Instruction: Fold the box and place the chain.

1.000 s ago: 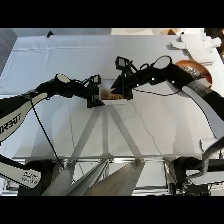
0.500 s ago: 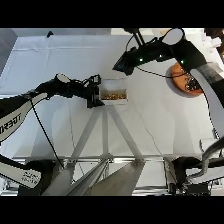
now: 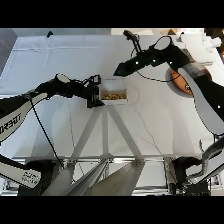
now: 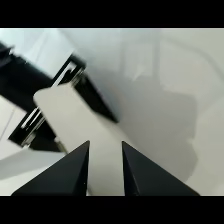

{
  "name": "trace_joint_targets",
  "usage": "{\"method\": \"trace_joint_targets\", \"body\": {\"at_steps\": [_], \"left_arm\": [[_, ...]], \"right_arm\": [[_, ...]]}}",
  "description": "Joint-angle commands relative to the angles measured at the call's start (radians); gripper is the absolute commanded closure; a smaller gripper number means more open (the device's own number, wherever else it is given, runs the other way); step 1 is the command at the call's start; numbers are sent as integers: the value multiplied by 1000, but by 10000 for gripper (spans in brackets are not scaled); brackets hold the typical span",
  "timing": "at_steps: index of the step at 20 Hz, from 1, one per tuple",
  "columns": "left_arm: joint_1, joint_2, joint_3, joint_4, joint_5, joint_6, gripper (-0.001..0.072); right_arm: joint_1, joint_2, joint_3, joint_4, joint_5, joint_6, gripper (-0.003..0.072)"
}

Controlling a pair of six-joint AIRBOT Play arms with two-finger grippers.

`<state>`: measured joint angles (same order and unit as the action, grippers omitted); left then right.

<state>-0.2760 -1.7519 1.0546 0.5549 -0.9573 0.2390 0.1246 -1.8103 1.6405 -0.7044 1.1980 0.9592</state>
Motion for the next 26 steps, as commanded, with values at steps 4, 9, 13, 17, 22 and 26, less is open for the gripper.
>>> {"method": "trace_joint_targets", "body": {"at_steps": [4, 9, 13, 17, 22, 26], "left_arm": [[0, -1, 0, 0, 0, 0, 596], [0, -1, 0, 0, 0, 0, 596], [0, -1, 0, 0, 0, 0, 596], [0, -1, 0, 0, 0, 0, 596], [0, -1, 0, 0, 0, 0, 596], [0, -1, 0, 0, 0, 0, 596]], "right_arm": [[43, -12, 2, -105, 112, -42, 445], [71, -6, 2, -143, 121, -235, 445], [126, -5, 2, -239, 111, -349, 444], [166, 34, -2, -268, 62, -443, 399], [194, 106, -76, -299, -79, -514, 386], [223, 187, -243, -380, -304, -521, 387]]}}
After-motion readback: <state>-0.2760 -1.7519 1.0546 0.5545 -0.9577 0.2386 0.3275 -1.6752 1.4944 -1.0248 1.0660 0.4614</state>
